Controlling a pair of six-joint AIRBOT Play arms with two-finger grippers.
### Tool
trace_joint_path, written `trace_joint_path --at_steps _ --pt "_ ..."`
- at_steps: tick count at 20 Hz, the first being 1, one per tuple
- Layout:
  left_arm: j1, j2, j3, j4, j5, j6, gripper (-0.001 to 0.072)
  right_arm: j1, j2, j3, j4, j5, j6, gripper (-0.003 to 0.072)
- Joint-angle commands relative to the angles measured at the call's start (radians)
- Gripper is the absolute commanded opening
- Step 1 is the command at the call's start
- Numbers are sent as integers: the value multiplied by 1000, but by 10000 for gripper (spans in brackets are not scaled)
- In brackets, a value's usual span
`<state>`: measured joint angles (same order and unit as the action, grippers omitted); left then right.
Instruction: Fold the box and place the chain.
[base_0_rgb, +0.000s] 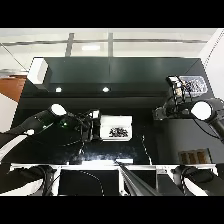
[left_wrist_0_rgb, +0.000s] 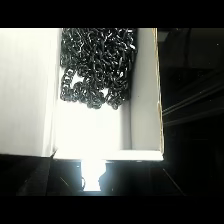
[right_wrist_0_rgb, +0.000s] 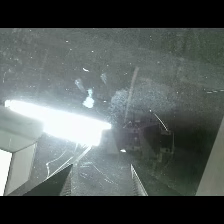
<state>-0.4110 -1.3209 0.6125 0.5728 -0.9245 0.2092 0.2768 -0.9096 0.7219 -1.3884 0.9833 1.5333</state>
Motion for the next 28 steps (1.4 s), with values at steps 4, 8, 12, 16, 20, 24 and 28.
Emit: trace_joint_path --at_steps 4,8,12,16,20,24,28 --pt "-12 -1 1 2 27 -20 707 -1 0 1 0 0 1 442" --pt "-19 -1 1 7 27 -20 495 -1 0 1 0 0 1 443" --pt "-55 -1 1 57 31 -23 454 0 -18 1 -2 72 0 714" --pt "-62 -1 1 66 43 -35 406 -1 -37 19 294 -113 -209 712" --pt "-62 -1 1 61 76 -65 407 0 -80 56 647 -158 -570 711" --pt "-62 -1 1 58 95 -83 407 0 -130 60 718 -87 -661 705" --pt "-62 -1 1 56 98 -84 407 22 -143 59 579 79 -710 705"
